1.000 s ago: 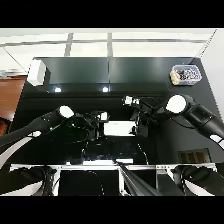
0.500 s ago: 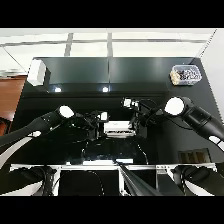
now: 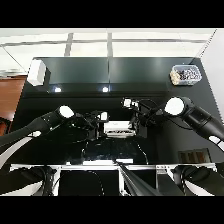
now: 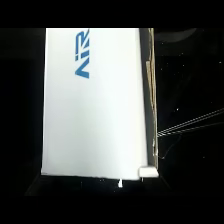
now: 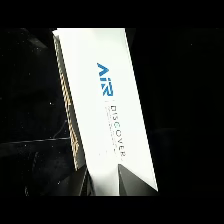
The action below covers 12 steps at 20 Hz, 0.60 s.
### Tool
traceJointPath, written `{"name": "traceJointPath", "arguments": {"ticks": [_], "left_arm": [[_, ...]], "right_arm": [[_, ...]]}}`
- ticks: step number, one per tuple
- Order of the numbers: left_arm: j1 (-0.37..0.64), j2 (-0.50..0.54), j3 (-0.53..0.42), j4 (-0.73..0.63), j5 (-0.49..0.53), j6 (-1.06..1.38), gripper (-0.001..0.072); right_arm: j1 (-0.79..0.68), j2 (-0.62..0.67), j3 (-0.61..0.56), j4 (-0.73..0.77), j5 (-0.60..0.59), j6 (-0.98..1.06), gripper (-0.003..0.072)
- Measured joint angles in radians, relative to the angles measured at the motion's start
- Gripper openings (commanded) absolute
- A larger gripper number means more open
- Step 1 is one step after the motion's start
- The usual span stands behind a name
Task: Fold the box and place the chain.
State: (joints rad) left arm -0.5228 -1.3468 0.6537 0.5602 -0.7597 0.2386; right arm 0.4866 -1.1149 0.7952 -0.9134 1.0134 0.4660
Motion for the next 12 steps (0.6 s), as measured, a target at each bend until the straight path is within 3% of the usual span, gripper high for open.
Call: {"name": "traceJointPath", "arguments": {"ticks": [12], "left_arm": [[0.000,0.000,0.000,0.000,0.000,0.000,0.0349]], "right_arm": [[0.000,0.000,-0.004,0.000,0.005,-0.002,0.0212]]}}
